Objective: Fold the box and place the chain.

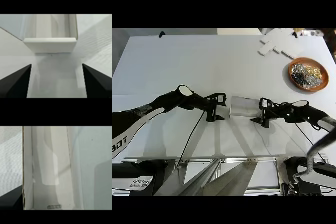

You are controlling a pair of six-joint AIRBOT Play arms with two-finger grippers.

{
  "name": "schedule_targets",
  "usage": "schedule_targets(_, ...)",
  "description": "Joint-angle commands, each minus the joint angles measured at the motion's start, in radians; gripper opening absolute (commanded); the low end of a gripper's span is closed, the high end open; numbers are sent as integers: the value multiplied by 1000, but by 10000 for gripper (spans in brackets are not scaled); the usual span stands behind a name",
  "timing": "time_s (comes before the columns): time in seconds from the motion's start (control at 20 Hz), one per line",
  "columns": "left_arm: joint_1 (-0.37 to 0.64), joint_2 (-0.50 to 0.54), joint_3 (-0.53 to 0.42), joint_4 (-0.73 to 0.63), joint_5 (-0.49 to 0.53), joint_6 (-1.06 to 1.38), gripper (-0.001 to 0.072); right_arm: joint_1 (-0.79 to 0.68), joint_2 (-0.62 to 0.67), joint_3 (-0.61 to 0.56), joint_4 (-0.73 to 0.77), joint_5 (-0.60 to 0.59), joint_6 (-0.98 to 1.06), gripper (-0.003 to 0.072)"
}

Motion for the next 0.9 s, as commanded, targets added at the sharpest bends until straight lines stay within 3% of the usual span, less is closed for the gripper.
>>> schedule_targets(0.0, 3, -35, 42, -51, -29, 54, 714, 0, 0, 0, 0, 2, 0, 456)
schedule_targets(0.25, 0, -132, 163, -9, -191, 47, 714, 0, 0, 0, 0, 2, 0, 456)
schedule_targets(0.4, 0, -138, 163, 30, -196, 41, 714, 0, 0, 0, 0, 2, 0, 456)
schedule_targets(0.85, -51, -159, 167, -41, -154, 23, 706, 0, 0, 0, 0, 2, 0, 456)
